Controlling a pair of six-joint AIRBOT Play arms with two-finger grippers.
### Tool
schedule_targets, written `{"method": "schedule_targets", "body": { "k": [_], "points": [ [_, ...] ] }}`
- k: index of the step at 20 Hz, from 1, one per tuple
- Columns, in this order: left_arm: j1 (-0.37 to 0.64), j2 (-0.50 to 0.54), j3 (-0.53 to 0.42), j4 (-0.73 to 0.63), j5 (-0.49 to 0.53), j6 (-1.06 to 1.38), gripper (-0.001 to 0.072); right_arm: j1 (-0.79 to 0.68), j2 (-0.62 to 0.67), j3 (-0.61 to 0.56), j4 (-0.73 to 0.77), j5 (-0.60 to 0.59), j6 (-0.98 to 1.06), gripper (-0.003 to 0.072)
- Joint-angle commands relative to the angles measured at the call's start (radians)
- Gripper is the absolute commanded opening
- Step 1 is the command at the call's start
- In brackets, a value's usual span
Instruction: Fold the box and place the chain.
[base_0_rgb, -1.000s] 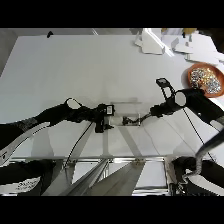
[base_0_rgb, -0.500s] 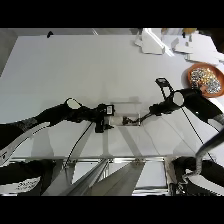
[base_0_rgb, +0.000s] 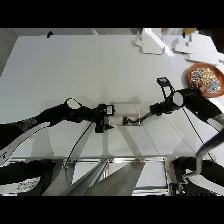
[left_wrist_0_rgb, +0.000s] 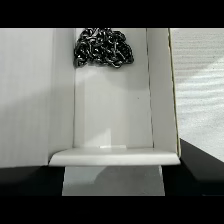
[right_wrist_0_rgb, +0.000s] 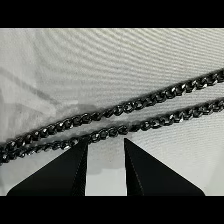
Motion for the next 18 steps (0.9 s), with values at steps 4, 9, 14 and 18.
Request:
{"method": "schedule_targets", "body": {
  "k": [4, 9, 14, 18],
  "points": [
    [0.0, 0.0, 0.0, 0.0, 0.0, 0.0, 0.0208, -0.001, -0.044, 0.0, -0.002, -0.006, 0.024, 0.0221],
    [0.0, 0.0, 0.0, 0.0, 0.0, 0.0, 0.0208, -0.001, -0.043, 0.0, -0.002, -0.011, 0.022, 0.0154],
    [0.0, 0.0, 0.0, 0.0, 0.0, 0.0, 0.0208, -0.001, -0.004, 0.0, -0.003, 0.045, -0.032, 0.0017],
    [0.0, 0.0, 0.0, 0.0, 0.0, 0.0, 0.0208, 0.0, 0.139, 0.0, 0.002, 0.098, -0.068, 0.0017]
  ]
}}
